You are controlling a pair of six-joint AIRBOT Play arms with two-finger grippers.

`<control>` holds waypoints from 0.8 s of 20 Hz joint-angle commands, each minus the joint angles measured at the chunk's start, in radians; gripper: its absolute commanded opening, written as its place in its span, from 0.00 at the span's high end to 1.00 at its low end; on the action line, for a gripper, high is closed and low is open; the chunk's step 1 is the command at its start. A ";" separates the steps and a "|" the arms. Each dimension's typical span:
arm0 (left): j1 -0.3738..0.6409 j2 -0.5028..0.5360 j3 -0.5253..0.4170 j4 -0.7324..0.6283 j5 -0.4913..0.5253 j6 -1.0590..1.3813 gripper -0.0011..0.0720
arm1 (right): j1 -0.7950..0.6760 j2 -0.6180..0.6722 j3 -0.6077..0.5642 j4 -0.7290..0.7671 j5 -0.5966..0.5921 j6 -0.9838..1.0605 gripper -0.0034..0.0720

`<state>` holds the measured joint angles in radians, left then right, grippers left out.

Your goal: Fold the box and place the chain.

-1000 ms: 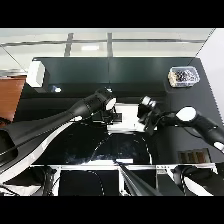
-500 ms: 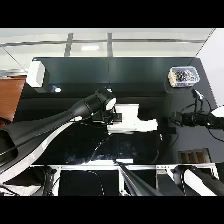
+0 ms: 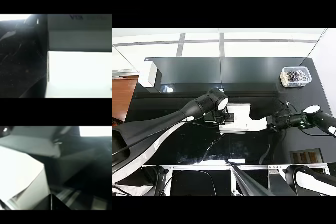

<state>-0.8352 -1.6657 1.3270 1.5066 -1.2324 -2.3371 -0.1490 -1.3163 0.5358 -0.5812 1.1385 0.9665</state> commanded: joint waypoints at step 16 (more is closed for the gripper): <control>0.000 -0.001 0.000 0.000 0.001 0.000 0.96 | 0.050 -0.019 0.105 0.077 0.154 -0.118 0.26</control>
<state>-0.8352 -1.6657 1.3270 1.5063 -1.2316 -2.3371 -0.1001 -1.3346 0.6350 -0.5251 1.2499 0.8497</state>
